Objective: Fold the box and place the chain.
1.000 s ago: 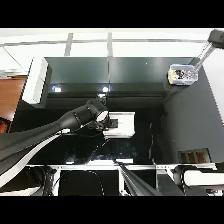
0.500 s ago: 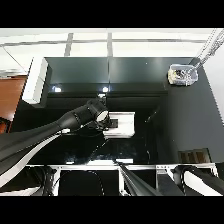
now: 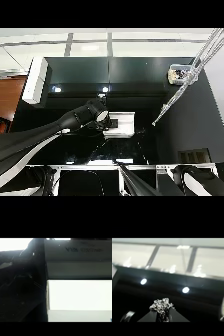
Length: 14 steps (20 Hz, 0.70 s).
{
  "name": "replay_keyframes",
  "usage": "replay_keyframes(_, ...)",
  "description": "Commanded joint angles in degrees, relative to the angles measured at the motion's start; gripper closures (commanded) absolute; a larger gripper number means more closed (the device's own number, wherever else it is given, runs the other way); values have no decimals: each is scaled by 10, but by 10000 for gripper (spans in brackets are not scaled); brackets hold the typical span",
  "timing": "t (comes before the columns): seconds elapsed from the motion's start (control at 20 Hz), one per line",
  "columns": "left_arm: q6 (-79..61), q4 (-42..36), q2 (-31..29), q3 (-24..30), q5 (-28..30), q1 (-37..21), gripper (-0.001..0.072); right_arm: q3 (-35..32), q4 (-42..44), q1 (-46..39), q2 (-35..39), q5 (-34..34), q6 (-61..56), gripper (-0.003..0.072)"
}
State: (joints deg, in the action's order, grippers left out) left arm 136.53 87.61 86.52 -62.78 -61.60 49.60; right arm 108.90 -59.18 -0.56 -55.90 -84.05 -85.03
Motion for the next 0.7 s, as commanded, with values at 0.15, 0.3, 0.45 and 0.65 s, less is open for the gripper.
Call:
replay_keyframes(0.15, 0, 0, 0, 0, 0, 0, 683, 0, 71, 92, 3, -69, -14, 673)
replay_keyframes(0.3, 0, 0, 0, 0, 0, 0, 683, 0, 72, 126, -4, -49, -21, 673)
replay_keyframes(0.45, 0, 0, 0, 0, 0, 0, 683, 0, 84, 159, -17, -12, -22, 673)
replay_keyframes(0.65, 0, 0, 0, 0, 0, 0, 683, 0, 84, 201, -40, 23, -22, 672)
